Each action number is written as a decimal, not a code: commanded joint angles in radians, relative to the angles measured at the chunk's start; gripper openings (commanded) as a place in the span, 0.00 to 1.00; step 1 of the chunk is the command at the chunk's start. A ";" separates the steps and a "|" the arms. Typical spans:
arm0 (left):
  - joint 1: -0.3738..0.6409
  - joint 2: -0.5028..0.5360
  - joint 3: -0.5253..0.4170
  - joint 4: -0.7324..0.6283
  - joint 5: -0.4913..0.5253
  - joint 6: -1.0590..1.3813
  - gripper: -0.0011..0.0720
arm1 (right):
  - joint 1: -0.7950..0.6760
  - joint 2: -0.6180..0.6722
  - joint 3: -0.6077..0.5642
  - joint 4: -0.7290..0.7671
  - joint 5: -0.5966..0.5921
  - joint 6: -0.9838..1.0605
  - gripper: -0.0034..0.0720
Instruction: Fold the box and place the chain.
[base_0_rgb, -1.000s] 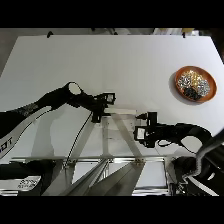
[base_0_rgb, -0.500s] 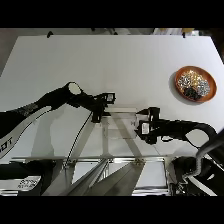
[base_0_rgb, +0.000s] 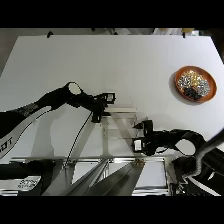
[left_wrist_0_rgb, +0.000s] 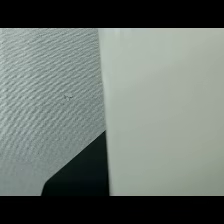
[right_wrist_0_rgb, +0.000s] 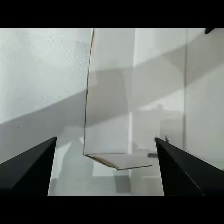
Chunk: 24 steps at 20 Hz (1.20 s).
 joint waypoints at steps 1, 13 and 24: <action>0.000 0.001 0.001 0.000 0.000 0.000 0.03 | 0.028 -0.088 -0.016 -0.006 -0.102 0.047 0.96; 0.000 0.001 0.001 0.000 0.000 0.000 0.03 | -0.159 -0.130 0.058 0.130 -0.122 -0.084 0.96; 0.000 0.001 0.001 0.000 0.000 0.000 0.03 | -0.206 -0.152 0.071 0.231 -0.092 -0.148 0.96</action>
